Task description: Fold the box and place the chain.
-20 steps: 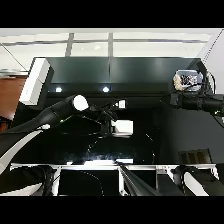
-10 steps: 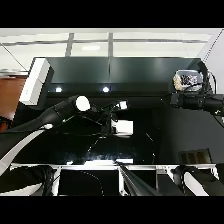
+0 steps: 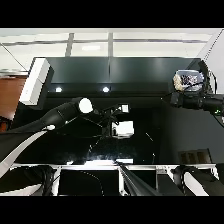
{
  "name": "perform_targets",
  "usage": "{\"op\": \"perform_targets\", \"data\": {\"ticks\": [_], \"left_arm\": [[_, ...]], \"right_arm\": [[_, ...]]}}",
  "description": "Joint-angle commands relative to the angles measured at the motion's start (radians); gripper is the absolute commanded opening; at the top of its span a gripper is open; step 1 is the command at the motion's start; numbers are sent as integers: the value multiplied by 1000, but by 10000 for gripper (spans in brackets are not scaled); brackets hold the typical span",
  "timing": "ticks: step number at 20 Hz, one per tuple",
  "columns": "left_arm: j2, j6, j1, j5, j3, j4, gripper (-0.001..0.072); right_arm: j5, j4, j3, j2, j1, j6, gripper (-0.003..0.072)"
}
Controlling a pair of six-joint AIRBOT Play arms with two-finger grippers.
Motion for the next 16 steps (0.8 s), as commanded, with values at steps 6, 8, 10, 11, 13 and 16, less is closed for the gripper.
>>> {"op": "perform_targets", "data": {"ticks": [6, 8, 10, 11, 13, 16], "left_arm": [[-51, -27, -46, 100, 0, 14, 712], [-61, -28, -50, 104, 0, 16, 711], [-59, -32, -50, 97, 2, 38, 682], [-57, -63, -45, 83, 6, 55, 566], [-53, -175, -32, 36, 31, 141, 334], [-1, -333, 26, -47, 51, 288, 332]], "right_arm": [[-22, 0, 0, 0, 0, -1, 29], [-31, 0, 0, 0, 0, 0, 29], [-34, -1, 0, 0, -1, 0, 30], [-35, -1, 0, 0, -1, 0, 29], [-30, 0, 0, 0, -14, 0, 30], [6, 0, 0, 0, -60, 1, 30]]}}
